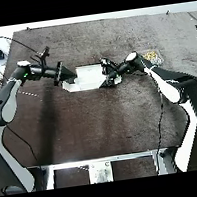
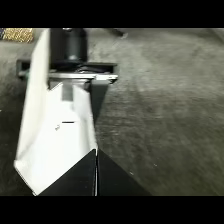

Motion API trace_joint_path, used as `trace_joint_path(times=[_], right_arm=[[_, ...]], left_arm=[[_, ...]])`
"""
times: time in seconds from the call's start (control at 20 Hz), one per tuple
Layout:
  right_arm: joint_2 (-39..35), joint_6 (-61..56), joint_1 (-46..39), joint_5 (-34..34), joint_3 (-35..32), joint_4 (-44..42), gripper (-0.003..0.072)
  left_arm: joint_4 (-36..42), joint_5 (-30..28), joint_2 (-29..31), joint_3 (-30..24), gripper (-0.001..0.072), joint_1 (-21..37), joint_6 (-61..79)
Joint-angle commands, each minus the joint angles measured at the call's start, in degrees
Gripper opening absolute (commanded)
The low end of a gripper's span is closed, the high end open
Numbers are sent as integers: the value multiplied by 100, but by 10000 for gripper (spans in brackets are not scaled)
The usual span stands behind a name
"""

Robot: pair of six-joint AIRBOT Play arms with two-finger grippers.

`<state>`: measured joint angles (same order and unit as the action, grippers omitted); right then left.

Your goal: Fold the box and place the chain.

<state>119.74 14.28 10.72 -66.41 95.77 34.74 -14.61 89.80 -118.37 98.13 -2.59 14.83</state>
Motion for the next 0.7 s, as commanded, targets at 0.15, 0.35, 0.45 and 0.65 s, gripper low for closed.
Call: trace_joint_path(times=[0.15,0.35,0.45,0.65], right_arm=[[2,0,2,-4,7,-2,468],[2,0,2,-2,7,-2,468],[2,0,4,-4,7,-2,468],[2,0,2,-4,7,-2,468]], left_arm=[[-120,-1882,13,7,12,-568,-452],[-251,-2586,7,0,11,-660,-461],[-393,-2942,2,0,11,-660,-542],[-474,-3161,-35,-28,12,-660,-542]])
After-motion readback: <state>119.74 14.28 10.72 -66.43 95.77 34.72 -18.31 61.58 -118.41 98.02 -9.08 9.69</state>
